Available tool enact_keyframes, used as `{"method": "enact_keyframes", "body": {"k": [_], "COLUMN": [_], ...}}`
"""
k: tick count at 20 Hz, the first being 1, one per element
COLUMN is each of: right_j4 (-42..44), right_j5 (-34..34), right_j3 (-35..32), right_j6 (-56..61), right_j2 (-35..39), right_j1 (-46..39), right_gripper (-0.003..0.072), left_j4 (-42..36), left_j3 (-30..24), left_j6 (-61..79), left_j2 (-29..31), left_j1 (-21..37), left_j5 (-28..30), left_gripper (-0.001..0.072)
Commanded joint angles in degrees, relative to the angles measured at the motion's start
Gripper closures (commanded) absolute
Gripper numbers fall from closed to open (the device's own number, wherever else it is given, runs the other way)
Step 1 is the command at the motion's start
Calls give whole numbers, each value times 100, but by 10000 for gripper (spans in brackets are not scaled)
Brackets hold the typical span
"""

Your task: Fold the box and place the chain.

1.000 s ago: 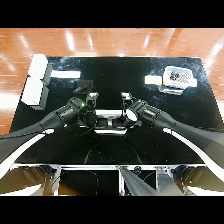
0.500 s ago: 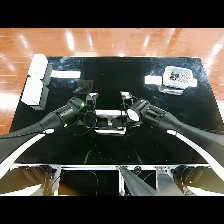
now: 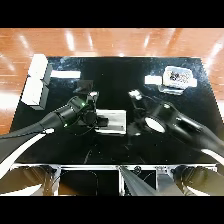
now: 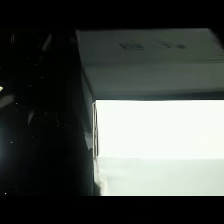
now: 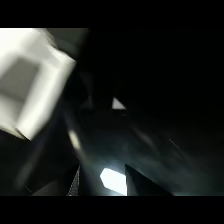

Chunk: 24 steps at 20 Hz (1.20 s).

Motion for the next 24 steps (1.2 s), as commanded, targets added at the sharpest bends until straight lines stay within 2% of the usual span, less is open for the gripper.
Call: {"method": "enact_keyframes", "body": {"k": [1,3,5,6,7,10,13,18,24], "right_j4": [-656,-1060,-1213,-1198,-1126,-702,-372,-389,-238], "right_j5": [391,601,555,361,66,-651,-1178,-1797,-1665], "right_j3": [-796,-1043,-1045,-1047,-1047,-1027,-787,651,3080], "right_j6": [256,422,179,42,-87,-385,-841,-992,-1104], "right_j2": [1287,1856,2017,2004,1996,1773,1172,-514,-2988], "right_j1": [-208,-824,-1646,-2090,-2470,-3471,-3926,-4535,-5263], "right_gripper": [304,304,303,228,51,54,54,82,82], "left_j4": [201,417,581,649,839,1014,957,911,911], "left_j3": [28,28,28,28,28,28,28,28,28], "left_j6": [0,-219,-485,-636,-901,-1224,-1220,-1198,-1196], "left_j2": [7,7,9,9,9,7,4,4,0], "left_j1": [0,2,-2,-13,-48,-181,-210,-212,-210], "left_j5": [26,55,85,153,245,391,354,354,354], "left_gripper": [689,689,689,690,689,690,689,688,688]}}
